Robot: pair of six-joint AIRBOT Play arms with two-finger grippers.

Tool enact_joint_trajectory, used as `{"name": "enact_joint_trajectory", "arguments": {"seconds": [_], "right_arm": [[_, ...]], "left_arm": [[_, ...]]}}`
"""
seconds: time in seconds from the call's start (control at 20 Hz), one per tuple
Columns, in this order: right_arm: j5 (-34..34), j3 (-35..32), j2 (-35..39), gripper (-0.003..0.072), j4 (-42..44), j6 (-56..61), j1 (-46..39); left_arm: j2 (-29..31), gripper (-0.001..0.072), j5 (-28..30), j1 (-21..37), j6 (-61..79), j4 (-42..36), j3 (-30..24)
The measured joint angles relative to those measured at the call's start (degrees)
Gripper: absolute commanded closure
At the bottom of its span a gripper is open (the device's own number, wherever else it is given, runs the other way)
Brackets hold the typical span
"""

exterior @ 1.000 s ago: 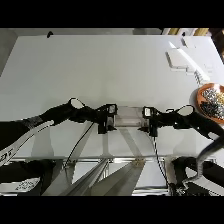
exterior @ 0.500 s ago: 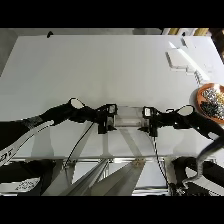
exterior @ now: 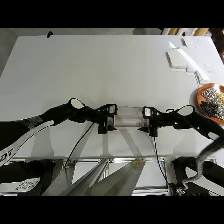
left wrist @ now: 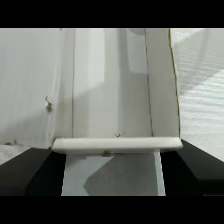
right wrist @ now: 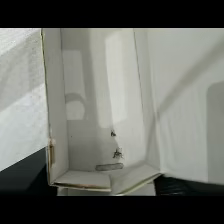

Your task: Fold the box and place the chain.

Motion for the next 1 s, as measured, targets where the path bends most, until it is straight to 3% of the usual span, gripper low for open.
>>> {"name": "enact_joint_trajectory", "arguments": {"seconds": [0.3,0.65,0.7,0.85,0.9,1.0], "right_arm": [[1.0,0.0,6.1,-0.0001,-9.8,8.6,0.0],[8.5,0.0,21.2,0.0057,-17.4,19.3,-4.7],[9.4,0.0,23.6,0.0144,-17.2,20.4,-5.4],[10.9,0.0,27.9,0.0603,-10.6,22.7,-6.5],[11.1,0.0,28.4,0.0665,-7.2,22.7,-6.7],[11.4,0.0,28.5,0.0666,0.0,21.9,-6.9]], "left_arm": [[0.0,0.0419,0.0,0.0,0.0,0.0,0.0],[0.0,0.0419,0.0,0.0,0.1,0.0,0.0],[0.0,0.0419,0.0,0.0,0.1,0.0,0.0],[0.0,0.0419,0.0,0.0,0.1,0.0,0.0],[0.0,0.0419,0.0,0.0,0.1,0.0,0.0],[0.0,0.0419,0.0,0.0,0.1,0.0,0.0]]}}
